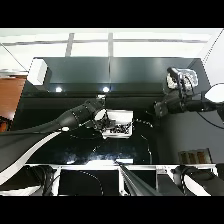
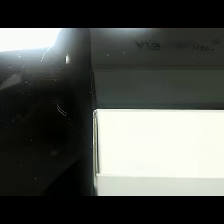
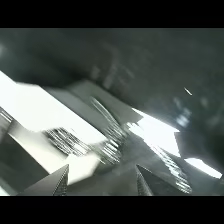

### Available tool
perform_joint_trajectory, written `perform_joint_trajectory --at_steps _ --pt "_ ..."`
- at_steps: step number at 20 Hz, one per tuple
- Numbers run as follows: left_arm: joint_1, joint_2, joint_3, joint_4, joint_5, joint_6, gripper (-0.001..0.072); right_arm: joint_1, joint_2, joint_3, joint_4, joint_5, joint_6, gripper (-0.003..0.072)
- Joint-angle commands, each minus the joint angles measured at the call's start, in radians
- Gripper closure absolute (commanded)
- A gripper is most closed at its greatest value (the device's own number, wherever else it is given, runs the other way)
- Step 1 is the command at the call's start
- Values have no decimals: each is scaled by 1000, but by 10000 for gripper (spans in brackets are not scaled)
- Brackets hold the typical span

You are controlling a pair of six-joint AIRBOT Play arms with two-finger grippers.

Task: Fold the box and place the chain.

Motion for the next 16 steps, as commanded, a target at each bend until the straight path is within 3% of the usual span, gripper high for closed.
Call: perform_joint_trajectory --at_steps 1,3,4,9,16 --pt "1 0 1 0 0 0 678 -40 0 -148 -31 -67 -270 186" --pt "1 0 1 0 1 0 678 5 0 -239 -30 -137 -348 164" --pt "1 0 1 0 0 0 678 43 0 -269 -32 -176 -430 -23" --pt "1 0 1 0 1 0 678 215 -9 -301 -19 -376 -907 -25" --pt "1 0 1 -1 -1 0 678 219 -105 -300 187 -389 -1137 -23"
